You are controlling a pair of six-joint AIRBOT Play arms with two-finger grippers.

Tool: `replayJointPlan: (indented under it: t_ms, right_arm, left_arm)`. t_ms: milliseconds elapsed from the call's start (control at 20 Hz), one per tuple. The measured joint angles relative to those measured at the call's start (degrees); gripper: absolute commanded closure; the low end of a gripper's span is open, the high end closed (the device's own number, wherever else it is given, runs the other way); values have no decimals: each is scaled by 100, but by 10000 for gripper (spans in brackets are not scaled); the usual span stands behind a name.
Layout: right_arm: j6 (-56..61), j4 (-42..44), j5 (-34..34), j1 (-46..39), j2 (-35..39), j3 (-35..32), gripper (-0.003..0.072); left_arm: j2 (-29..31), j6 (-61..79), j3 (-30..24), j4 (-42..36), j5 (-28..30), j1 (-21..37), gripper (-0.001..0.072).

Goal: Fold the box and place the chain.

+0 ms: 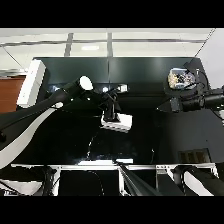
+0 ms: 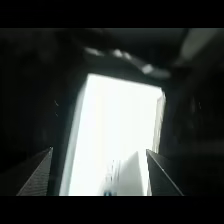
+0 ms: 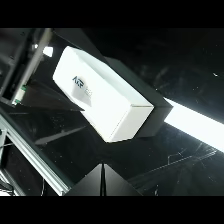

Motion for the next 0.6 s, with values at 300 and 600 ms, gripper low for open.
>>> replayJointPlan:
  t_ms: [300, 600]
  right_arm:
    - [-4, -2, -17, 0, 0, 0, 671]
    - [-4, -15, -61, 0, 0, 0, 671]
  left_arm:
    - [-98, 116, 125, 350, -463, -13, 2]
    - [-103, 175, 140, 570, -553, -76, 2]
